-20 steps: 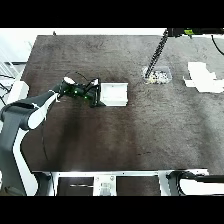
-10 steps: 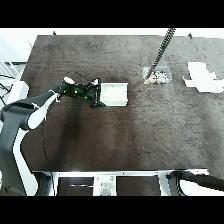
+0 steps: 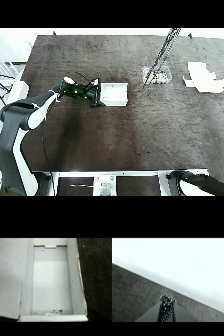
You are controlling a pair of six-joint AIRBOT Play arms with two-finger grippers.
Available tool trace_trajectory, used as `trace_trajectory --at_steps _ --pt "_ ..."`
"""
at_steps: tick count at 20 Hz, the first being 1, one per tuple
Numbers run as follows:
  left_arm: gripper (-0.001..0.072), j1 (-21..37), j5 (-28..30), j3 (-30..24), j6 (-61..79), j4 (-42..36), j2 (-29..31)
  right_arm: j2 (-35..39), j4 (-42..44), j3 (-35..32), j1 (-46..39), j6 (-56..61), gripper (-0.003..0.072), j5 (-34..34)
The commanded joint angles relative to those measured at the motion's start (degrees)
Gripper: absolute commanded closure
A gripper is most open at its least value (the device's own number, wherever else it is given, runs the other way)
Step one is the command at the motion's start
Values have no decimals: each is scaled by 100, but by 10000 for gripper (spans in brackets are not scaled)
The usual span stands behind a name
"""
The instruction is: Fold the box and place the chain.
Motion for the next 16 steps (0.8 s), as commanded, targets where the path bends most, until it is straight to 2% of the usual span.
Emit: trace_trajectory --at_steps 1,4,9,16 --pt "302 0 0 0 0 2 0 37 -140 -330 13 -20 675 535" --pt "302 0 -4 0 0 2 0 37 -162 -960 11 33 674 562" --pt "302 0 -11 0 -2 2 0 37 -750 -1897 -44 634 675 638" --pt "302 0 -13 0 -2 2 0 39 -881 -3329 -938 1403 675 942"
